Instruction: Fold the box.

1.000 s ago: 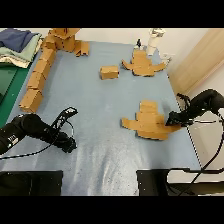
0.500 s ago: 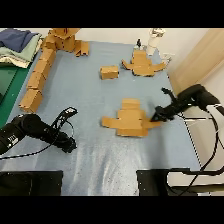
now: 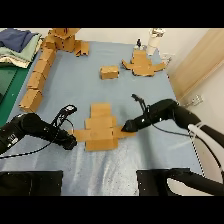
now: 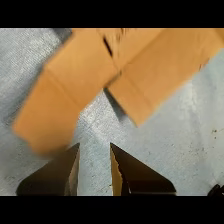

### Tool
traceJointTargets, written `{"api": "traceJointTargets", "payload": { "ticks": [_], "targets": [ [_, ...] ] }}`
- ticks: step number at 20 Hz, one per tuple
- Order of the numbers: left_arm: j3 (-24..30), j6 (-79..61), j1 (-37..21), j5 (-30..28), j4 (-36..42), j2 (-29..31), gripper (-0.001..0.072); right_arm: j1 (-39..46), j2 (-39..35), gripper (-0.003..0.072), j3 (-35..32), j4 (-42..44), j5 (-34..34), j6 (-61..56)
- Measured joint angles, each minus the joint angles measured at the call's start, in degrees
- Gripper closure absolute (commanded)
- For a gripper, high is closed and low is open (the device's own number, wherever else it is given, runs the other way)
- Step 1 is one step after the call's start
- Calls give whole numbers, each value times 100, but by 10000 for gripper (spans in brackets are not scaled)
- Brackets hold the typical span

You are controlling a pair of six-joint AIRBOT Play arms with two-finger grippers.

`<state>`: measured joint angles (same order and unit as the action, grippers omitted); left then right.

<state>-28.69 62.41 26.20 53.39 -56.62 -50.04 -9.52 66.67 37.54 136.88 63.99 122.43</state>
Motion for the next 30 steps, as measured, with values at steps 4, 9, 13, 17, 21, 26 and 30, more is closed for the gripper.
{"api": "traceJointTargets", "payload": {
  "ticks": [4, 9, 13, 17, 21, 26, 30],
  "targets": [
    [0, 0, 0, -79, 0, 0, 402, -490, -675, 686, -765, 155, -461, 17],
    [0, 7, 0, -157, 35, 0, 403, -686, -1419, 686, -1335, 221, -560, 15],
    [-4, 227, 7, -398, 472, -4, 400, -726, -1991, 686, -1703, 234, -597, -20],
    [-101, 286, -411, -376, 925, -269, 169, -728, -2498, 686, -1998, 236, -614, -68],
    [-216, -376, -1220, 87, 1882, -946, 171, -728, -2754, 686, -2184, 212, -640, -90],
    [-649, -1659, -1598, 688, 3193, -2179, 172, -728, -2828, 686, -2243, 197, -649, -92],
    [-1241, -2238, -1539, 1182, 3620, -3119, 182, -728, -2841, 686, -2251, 190, -581, -92]
  ]
}}
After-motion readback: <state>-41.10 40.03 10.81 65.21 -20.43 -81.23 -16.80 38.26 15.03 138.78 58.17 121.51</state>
